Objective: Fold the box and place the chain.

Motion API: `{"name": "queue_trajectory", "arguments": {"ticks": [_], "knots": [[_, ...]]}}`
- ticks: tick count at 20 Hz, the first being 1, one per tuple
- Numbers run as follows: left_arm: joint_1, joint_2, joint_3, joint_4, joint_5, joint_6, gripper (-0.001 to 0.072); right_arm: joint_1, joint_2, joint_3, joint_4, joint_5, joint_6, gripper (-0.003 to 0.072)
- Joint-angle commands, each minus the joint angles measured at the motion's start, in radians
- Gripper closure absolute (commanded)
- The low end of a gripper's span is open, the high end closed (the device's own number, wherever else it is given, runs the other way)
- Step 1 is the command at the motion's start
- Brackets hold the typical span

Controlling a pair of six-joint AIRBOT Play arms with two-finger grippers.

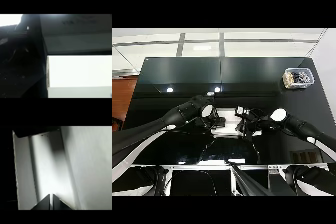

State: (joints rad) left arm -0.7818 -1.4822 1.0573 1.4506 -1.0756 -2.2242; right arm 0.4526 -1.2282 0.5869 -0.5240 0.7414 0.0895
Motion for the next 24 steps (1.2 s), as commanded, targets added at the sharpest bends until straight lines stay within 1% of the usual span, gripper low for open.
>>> {"name": "queue_trajectory", "arguments": {"ticks": [1,3,5,6,7,9,11,12,14,17,19,21,24], "knots": [[0.000,0.000,0.001,0.006,-0.006,0.002,0.0684,-0.054,0.085,0.014,-0.126,0.063,0.340,0.0675],[0.000,0.000,0.001,0.006,-0.006,0.002,0.0684,-0.166,0.194,0.050,-0.278,0.196,0.650,0.0676],[0.000,0.000,0.001,0.006,-0.006,0.002,0.0684,-0.332,0.298,0.052,-0.397,0.288,0.916,0.0676],[0.000,0.000,0.001,0.006,-0.005,0.002,0.0684,-0.420,0.325,0.047,-0.436,0.311,1.015,0.0675],[0.000,0.000,0.001,0.005,-0.006,0.001,0.0684,-0.515,0.333,0.025,-0.433,0.314,1.093,0.0675],[0.000,0.000,0.001,0.003,-0.007,0.001,0.0684,-0.646,0.332,-0.055,-0.415,0.282,1.254,0.0675],[0.000,0.000,0.001,0.003,-0.007,0.001,0.0684,-0.695,0.324,-0.143,-0.401,0.264,1.369,0.0675],[0.000,0.000,0.001,0.003,-0.006,-0.002,0.0684,-0.687,0.309,-0.174,-0.368,0.271,1.362,0.0675],[0.000,0.000,0.001,0.003,-0.006,-0.003,0.0684,-0.624,0.257,-0.218,-0.254,0.285,1.276,0.0675],[0.000,0.000,0.001,0.003,-0.007,-0.003,0.0684,-0.469,0.160,-0.228,-0.077,0.207,1.170,0.0675],[0.000,0.000,0.001,0.003,-0.006,-0.003,0.0684,-0.406,0.100,-0.224,0.000,0.160,1.128,0.0674],[0.000,0.000,0.001,0.003,-0.006,-0.003,0.0684,-0.396,0.055,-0.206,0.043,0.187,1.044,0.0674],[0.000,0.000,0.001,0.003,-0.006,-0.003,0.0684,-0.396,0.047,-0.179,0.100,0.217,0.953,0.0673]]}}
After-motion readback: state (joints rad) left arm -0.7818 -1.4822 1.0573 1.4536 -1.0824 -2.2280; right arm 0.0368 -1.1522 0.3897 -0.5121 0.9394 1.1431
